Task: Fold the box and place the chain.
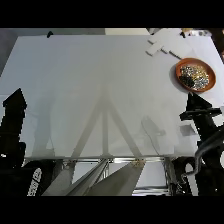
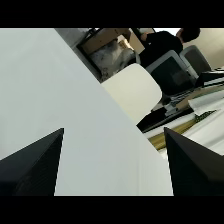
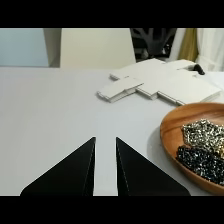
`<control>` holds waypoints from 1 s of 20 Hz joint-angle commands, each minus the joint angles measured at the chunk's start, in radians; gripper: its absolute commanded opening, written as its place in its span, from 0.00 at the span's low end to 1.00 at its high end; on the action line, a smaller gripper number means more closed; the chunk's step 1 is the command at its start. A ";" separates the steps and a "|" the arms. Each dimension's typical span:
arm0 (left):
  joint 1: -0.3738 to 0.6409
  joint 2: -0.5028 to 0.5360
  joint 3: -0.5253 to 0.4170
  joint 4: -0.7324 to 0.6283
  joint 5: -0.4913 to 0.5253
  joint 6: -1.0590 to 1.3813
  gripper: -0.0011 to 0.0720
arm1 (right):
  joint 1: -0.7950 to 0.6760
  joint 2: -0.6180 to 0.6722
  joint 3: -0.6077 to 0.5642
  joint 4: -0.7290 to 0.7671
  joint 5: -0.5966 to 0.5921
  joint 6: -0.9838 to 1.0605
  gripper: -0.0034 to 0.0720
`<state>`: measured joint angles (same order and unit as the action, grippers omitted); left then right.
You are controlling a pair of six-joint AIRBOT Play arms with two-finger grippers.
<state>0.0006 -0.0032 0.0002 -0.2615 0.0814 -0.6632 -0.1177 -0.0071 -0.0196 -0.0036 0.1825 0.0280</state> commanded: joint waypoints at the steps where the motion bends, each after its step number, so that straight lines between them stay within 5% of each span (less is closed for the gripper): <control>1: 0.001 -0.001 -0.001 0.000 0.001 0.000 0.97 | -0.001 -0.001 0.001 0.000 0.000 0.000 0.22; 12: 0.001 0.000 -0.001 0.000 0.000 0.000 0.97 | -0.001 -0.008 0.025 0.056 0.029 0.051 0.20; 14: 0.001 0.000 -0.001 0.000 0.001 0.000 0.97 | -0.001 -0.049 0.068 -0.117 0.112 0.100 0.19; 15: 0.001 0.000 -0.001 0.000 0.001 0.000 0.97 | -0.001 -0.089 0.103 -0.250 0.115 0.270 0.07; 18: 0.001 0.000 -0.001 0.000 0.000 0.000 0.97 | -0.054 -0.331 0.259 -0.819 0.106 1.050 0.07; 20: 0.001 0.000 -0.001 0.000 0.000 0.000 0.97 | -0.155 -0.571 0.454 -1.142 0.355 1.390 0.07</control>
<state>0.0006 -0.0032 0.0002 -0.2615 0.0814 -0.6632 -0.1833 -0.3210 0.2363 -0.6094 0.3283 0.7906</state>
